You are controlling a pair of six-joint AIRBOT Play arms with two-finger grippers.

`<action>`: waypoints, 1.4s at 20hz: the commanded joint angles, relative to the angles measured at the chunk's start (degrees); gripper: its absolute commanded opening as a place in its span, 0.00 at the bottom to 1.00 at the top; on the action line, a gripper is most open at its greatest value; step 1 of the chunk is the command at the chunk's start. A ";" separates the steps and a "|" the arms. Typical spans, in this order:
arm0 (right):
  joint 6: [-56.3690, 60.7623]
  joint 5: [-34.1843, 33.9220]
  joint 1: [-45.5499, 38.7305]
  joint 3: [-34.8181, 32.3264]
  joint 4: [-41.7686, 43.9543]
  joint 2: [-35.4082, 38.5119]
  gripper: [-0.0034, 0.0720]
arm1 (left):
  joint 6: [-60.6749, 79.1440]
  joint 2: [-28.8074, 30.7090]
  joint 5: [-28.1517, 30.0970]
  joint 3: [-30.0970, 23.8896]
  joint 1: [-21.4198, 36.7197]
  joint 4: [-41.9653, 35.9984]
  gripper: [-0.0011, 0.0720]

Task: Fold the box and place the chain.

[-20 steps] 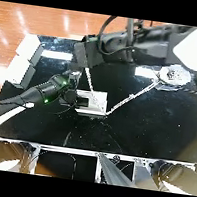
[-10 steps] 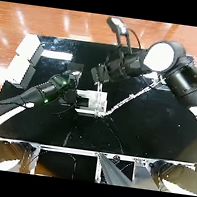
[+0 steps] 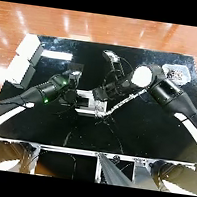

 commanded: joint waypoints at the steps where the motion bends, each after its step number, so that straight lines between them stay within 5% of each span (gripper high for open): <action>1: -0.04 -1.97 0.11 -1.27 0.17 -0.04 0.08 | 0.04 0.00 0.11 0.04 0.00 0.00 0.04; 4: 0.76 -2.32 0.09 -1.25 0.24 -0.02 0.83 | 0.04 0.00 0.13 0.04 0.00 0.00 0.04; 9: 0.48 4.02 -7.78 1.09 -1.20 2.67 0.85 | 0.04 0.00 0.15 0.04 0.00 -0.02 0.04; 12: 4.57 7.87 -21.24 -0.63 -16.79 6.58 0.85 | 0.04 0.00 0.17 0.04 0.00 -0.02 0.04; 14: 10.51 3.56 -32.00 -5.46 -20.96 6.60 0.85 | 0.02 0.00 0.17 0.04 0.00 0.00 0.04; 17: 16.46 -9.62 -43.80 -12.83 -16.52 3.98 0.85 | 0.02 0.00 0.11 0.04 0.00 0.00 0.04; 20: 12.79 -19.52 -46.75 -12.41 -9.16 -2.58 0.85 | 0.02 0.00 -0.09 0.04 0.11 0.17 0.04; 28: 11.80 -18.56 -46.21 -1.01 -1.84 -19.37 0.85 | 0.02 0.00 0.04 0.04 0.11 0.17 0.04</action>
